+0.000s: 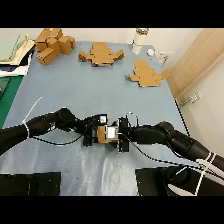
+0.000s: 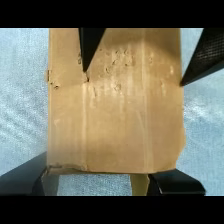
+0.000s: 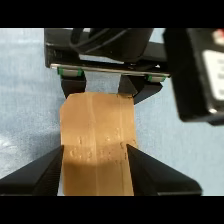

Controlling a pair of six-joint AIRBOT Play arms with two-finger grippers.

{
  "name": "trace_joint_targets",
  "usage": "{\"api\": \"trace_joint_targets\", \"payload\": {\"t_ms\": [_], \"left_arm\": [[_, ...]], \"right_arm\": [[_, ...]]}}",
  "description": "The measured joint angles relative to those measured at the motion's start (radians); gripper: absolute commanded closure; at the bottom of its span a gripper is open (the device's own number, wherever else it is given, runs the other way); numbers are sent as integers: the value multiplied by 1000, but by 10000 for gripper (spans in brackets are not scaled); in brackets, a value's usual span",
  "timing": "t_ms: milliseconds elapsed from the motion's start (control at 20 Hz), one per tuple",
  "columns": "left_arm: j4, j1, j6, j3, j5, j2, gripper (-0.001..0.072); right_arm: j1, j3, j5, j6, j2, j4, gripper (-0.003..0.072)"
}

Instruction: Fold the box.

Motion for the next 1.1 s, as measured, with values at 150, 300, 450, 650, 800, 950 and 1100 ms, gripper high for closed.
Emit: {"api": "trace_joint_targets", "payload": {"t_ms": [150,300,450,650,800,950,1100], "left_arm": [[0,0,0,0,0,0,182],[0,0,0,0,0,0,182],[0,0,0,0,0,0,182],[0,0,0,0,0,0,182],[0,0,0,0,0,0,182],[0,0,0,0,0,0,182],[0,0,0,0,0,0,182]], "right_arm": [[6,-1,17,-23,-15,-27,104],[8,-1,29,-33,-21,-63,105],[10,-1,38,-38,-26,-90,105],[10,-1,44,-40,-43,-112,212],[12,-1,50,-40,-50,-119,227],[13,-1,50,-40,-51,-123,284],[18,-1,49,-40,-51,-126,284]]}}
